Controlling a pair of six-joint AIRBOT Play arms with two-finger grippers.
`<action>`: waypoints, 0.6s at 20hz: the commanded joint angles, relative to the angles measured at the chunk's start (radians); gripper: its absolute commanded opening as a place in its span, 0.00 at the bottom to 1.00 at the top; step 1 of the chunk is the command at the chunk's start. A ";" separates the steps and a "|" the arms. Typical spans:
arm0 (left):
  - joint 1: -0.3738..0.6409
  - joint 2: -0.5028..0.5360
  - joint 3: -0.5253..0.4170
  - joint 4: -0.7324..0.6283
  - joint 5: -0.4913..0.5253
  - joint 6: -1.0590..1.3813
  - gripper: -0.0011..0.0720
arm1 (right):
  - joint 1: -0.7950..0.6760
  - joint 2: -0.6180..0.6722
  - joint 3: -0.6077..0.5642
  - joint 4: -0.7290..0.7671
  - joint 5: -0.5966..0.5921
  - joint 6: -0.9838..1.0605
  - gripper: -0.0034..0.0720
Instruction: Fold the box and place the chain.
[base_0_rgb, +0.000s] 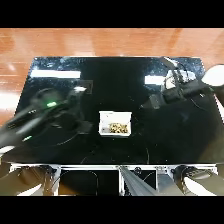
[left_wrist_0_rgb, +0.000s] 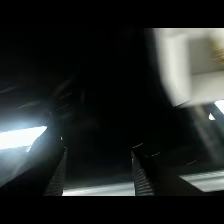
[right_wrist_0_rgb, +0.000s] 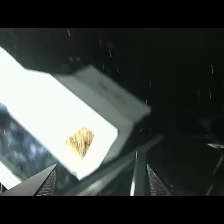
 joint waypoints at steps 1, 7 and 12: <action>0.131 0.292 -0.204 -0.018 -0.064 -0.024 0.71 | 0.067 -0.196 0.138 0.015 -0.072 -0.022 0.91; 0.257 0.460 -0.406 -0.309 -0.337 0.027 0.71 | 0.220 -0.406 0.177 0.004 -0.064 -0.114 0.91; 0.257 0.415 -0.407 -0.309 -0.365 0.028 0.71 | 0.260 -0.404 0.178 0.023 0.125 -0.206 0.91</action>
